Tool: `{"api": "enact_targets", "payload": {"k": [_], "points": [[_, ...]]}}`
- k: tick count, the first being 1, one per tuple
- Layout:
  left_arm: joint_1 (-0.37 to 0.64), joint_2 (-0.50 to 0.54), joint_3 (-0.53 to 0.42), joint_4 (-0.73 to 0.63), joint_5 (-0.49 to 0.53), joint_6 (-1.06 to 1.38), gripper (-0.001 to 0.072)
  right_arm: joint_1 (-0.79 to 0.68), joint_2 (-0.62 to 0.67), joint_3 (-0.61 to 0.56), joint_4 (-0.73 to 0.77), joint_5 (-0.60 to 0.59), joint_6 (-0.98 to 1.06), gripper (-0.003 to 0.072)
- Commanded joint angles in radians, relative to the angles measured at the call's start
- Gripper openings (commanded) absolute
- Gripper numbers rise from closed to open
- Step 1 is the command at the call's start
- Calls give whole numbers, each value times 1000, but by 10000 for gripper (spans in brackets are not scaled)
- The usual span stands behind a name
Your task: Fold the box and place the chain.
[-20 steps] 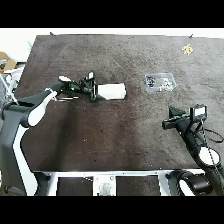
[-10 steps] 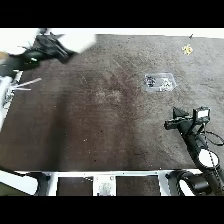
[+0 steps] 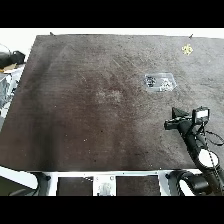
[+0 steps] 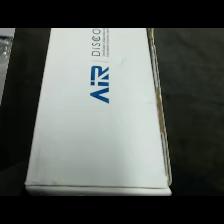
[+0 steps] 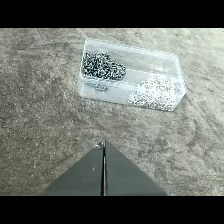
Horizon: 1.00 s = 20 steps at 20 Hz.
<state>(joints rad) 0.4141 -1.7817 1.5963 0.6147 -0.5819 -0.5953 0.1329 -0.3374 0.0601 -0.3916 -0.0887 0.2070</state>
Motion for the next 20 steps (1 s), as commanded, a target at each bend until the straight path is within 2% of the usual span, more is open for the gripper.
{"api": "enact_targets", "payload": {"k": [1, 3, 7, 18, 19, 20], "points": [[30, -98, 2, 62, 75, -59, 9, 1, 1, -3, 0, 6, 0, 3], [30, -140, 3, 60, 115, -59, 8, 1, 0, -14, 1, 10, 1, 3], [30, -232, 67, 55, 85, -56, 8, 1, 0, -34, 39, 79, 1, 3], [8, -246, 73, 60, 154, 82, 12, 1, 0, -34, 42, 111, 1, 4], [-1, -246, 73, 58, 154, 80, 63, 1, 0, -34, 42, 111, 1, 4], [-14, -246, 73, 58, 156, 81, 188, 1, 0, -34, 42, 111, 1, 4]]}}
